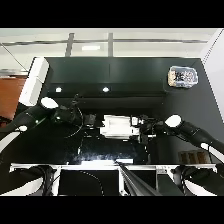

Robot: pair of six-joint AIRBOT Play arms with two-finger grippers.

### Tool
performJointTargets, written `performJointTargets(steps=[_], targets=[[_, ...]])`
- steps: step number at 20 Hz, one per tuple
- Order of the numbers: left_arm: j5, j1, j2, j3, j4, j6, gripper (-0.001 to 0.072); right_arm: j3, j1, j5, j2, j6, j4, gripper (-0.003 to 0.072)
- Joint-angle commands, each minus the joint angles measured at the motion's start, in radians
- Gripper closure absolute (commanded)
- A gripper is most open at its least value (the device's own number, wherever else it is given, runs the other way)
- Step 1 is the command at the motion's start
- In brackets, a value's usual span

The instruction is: Fold the box and place the chain.

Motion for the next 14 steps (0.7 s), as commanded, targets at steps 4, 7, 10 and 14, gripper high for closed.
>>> performJointTargets(steps=[4,7,10,14], targets=[[0.251,-0.195,0.018,0.004,0.197,-0.28,0.003,0.0,0.0,0.0,-0.001,0.0,0.0,0.0147],[0.282,-0.223,0.018,0.008,0.196,-0.318,0.003,0.0,0.0,-0.001,-0.001,0.0,0.0,0.0147],[0.281,-0.229,0.017,0.022,0.221,-0.354,0.004,0.0,0.0,-0.002,-0.001,0.0,0.0,0.0148],[0.281,-0.278,0.017,0.068,0.417,-0.542,0.004,0.0,0.0,-0.003,-0.001,0.0,0.0,0.0148]])
